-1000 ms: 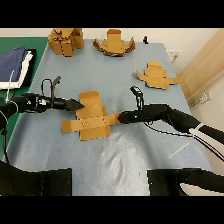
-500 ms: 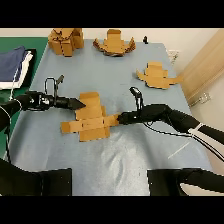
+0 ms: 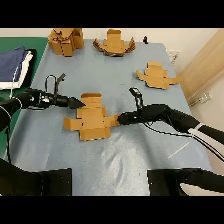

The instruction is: Fold the box.

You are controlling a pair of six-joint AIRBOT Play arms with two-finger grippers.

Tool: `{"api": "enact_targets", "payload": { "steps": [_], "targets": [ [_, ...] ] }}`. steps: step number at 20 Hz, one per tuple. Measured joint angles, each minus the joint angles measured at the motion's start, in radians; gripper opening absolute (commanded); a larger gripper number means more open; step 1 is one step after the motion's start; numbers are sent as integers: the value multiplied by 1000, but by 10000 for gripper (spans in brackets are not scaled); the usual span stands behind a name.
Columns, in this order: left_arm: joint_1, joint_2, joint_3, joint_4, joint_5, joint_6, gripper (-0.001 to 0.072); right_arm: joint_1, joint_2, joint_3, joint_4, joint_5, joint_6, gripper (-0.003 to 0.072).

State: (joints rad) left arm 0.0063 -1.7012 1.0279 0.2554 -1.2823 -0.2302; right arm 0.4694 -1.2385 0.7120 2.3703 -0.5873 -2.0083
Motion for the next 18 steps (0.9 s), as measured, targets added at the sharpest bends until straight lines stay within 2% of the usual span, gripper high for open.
{"api": "enact_targets", "payload": {
  "steps": [1,3,9,13,18],
  "targets": [
    [0,0,6,-3,-10,24,19,0,0,3,-28,-12,-1,478],
    [3,0,20,-13,-45,108,13,0,4,17,-117,-49,0,485],
    [-10,32,37,-15,-104,463,10,3,123,108,-576,-206,30,485],
    [-48,96,2,-21,-81,701,9,80,219,138,-647,-269,-125,485],
    [-88,193,-155,-120,27,950,11,284,207,116,-690,-288,-193,485]
  ]
}}
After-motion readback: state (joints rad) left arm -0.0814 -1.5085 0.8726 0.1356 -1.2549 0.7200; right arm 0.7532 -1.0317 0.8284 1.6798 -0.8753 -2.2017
